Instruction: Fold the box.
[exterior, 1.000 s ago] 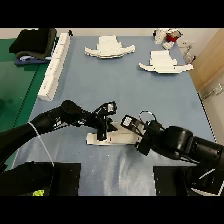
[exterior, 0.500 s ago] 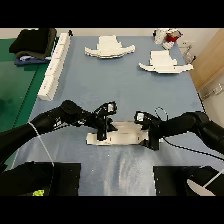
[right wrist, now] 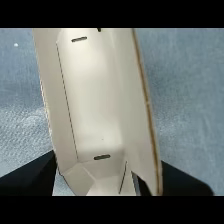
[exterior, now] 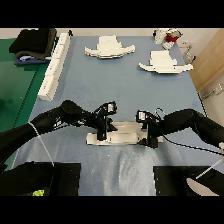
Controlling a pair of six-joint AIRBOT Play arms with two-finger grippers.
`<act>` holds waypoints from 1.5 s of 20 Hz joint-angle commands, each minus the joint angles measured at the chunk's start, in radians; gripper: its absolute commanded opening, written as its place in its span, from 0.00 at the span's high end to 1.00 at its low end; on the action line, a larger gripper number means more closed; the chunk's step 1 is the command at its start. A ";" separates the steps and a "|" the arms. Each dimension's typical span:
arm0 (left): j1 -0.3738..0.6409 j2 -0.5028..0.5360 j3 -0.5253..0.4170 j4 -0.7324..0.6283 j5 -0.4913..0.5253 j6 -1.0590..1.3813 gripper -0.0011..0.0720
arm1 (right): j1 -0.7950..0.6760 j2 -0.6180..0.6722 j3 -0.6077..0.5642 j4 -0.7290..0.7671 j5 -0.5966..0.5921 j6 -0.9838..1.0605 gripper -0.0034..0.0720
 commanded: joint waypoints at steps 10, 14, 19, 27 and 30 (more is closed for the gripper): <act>0.000 0.000 0.001 0.000 0.000 0.000 0.97 | 0.012 -0.060 -0.028 -0.002 0.024 -0.035 0.00; 0.000 0.000 0.001 0.000 0.000 0.000 0.97 | 0.012 -0.065 -0.038 -0.016 0.041 -0.035 0.03; 0.000 0.000 0.001 0.000 0.000 0.000 0.97 | 0.027 -0.061 -0.038 -0.029 0.071 -0.035 0.03; 0.000 0.000 0.001 0.000 0.000 0.000 0.97 | 0.067 -0.064 -0.038 -0.060 0.114 -0.035 0.10; 0.000 0.000 0.001 0.000 0.000 0.000 0.97 | 0.068 -0.087 -0.039 -0.060 0.111 -0.035 0.17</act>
